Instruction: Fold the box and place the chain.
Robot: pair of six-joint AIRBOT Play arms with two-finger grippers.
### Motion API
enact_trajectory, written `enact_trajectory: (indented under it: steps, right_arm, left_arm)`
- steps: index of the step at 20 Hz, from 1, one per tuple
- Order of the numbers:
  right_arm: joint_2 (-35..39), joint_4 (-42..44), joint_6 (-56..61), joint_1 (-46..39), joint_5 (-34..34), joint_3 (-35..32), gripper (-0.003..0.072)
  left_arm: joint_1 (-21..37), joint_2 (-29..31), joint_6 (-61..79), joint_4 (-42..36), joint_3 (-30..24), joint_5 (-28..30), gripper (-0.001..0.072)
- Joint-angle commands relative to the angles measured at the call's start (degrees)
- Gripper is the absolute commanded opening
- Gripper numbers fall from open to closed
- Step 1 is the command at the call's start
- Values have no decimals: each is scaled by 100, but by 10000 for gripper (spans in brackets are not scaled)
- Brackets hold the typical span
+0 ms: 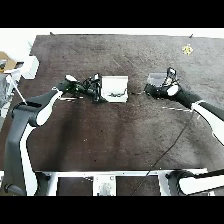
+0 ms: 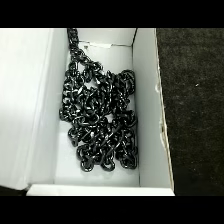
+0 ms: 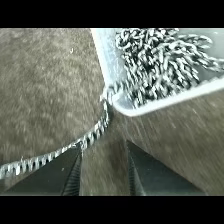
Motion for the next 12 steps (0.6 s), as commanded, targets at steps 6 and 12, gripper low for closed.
enact_trajectory:
  steps: [6,12]
  right_arm:
    - [-197,341,-13,85,-339,160,5]
    - [1698,-229,-170,643,380,136,5]
  left_arm:
    - [2,4,0,2,2,2,463]
    - [2,4,0,2,2,2,463]
